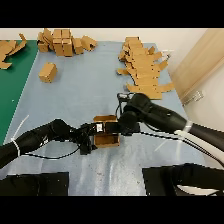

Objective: Fold the box.

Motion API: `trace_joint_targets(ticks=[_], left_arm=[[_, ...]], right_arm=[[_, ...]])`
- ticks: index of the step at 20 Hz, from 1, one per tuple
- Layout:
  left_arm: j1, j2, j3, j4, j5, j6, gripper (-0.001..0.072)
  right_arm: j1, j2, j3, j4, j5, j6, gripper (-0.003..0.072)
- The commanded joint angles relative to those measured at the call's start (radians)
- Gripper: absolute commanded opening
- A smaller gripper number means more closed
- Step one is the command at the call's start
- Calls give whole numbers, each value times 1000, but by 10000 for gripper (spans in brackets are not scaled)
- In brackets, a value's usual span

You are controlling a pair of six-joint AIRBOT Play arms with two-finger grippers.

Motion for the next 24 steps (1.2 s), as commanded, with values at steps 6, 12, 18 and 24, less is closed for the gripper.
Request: trace_joint_targets(ticks=[6,12,18,24], left_arm=[[1,0,0,0,0,0,474],[1,0,0,0,0,0,474],[1,0,0,0,0,0,474],[1,0,0,0,0,0,474]], right_arm=[[-387,89,-162,285,272,-529,2],[-669,-235,-150,1162,183,-1444,2],[-591,-295,-124,1188,8,-1757,1],[-486,-77,-215,1132,134,-1878,1]])
